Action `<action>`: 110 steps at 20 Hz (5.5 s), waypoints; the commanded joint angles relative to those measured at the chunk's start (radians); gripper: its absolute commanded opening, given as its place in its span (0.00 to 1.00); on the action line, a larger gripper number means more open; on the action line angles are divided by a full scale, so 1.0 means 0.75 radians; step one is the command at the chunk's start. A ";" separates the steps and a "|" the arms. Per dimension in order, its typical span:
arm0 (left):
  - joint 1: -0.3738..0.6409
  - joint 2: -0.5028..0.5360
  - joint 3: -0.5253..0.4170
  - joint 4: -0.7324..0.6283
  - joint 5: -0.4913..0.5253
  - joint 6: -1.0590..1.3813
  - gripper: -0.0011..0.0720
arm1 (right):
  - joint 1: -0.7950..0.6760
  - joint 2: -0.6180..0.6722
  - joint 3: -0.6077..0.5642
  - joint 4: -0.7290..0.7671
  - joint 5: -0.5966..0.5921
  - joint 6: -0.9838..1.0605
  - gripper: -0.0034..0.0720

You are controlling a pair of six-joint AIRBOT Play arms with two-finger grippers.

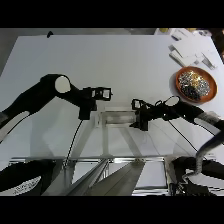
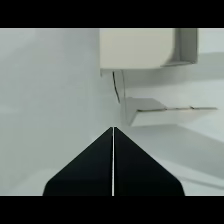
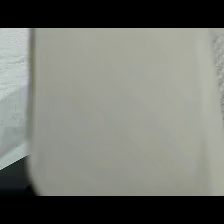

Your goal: Fold the box and place the chain.

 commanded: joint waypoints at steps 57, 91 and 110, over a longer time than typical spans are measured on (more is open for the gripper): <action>-0.017 -0.041 -0.385 -0.233 0.400 0.349 0.42 | -0.001 0.001 0.001 -0.004 0.000 -0.003 0.57; -0.144 -0.140 -0.414 -0.715 0.654 0.592 0.72 | -0.001 0.001 0.001 -0.004 0.000 -0.003 0.57; 0.086 0.284 -0.420 0.168 0.311 -1.674 0.02 | -0.001 0.001 0.001 -0.004 0.000 -0.003 0.57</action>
